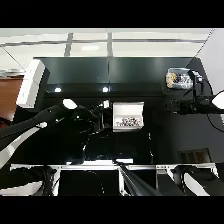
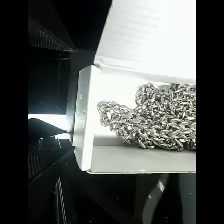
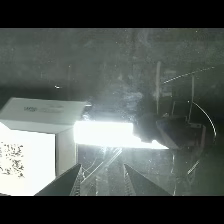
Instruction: Fold the box and place the chain.
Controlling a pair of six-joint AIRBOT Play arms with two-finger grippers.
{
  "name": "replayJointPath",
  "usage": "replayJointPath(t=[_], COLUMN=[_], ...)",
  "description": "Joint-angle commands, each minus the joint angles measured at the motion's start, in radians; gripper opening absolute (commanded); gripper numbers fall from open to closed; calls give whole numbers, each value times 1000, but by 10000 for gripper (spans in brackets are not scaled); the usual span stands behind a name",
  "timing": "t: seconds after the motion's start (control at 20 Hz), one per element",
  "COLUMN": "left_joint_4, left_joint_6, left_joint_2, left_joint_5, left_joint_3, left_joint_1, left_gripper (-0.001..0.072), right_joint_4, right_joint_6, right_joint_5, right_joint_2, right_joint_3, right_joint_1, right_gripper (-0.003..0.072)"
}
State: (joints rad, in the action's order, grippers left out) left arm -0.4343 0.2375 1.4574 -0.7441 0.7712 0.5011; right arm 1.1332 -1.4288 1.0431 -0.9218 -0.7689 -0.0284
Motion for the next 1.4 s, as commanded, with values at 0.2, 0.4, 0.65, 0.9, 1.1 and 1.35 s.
replayJointPath(t=[0.2, 0.4, 0.65, 0.9, 1.1, 1.35], left_joint_4=[-20, 10, 18, 8, -4, -20], left_joint_6=[-62, -62, -61, -58, -29, -28], left_joint_2=[1, 1, 5, 11, 11, 11], left_joint_5=[-24, -25, 24, 40, 8, 7], left_joint_3=[2, 3, 5, 14, 14, 14], left_joint_1=[3, 16, 37, 47, 51, 57], left_gripper=[709, 709, 709, 684, 519, 272], right_joint_4=[0, 0, 0, 0, 0, -6], right_joint_6=[0, 0, 0, 0, 0, 0], right_joint_5=[-1, -1, -1, -5, -16, -16], right_joint_2=[0, 0, 0, 0, 0, -2], right_joint_3=[1, 1, 1, 1, 1, 1], right_joint_1=[-1, -1, -1, -1, -1, -1], right_gripper=[300, 300, 301, 300, 300, 301])
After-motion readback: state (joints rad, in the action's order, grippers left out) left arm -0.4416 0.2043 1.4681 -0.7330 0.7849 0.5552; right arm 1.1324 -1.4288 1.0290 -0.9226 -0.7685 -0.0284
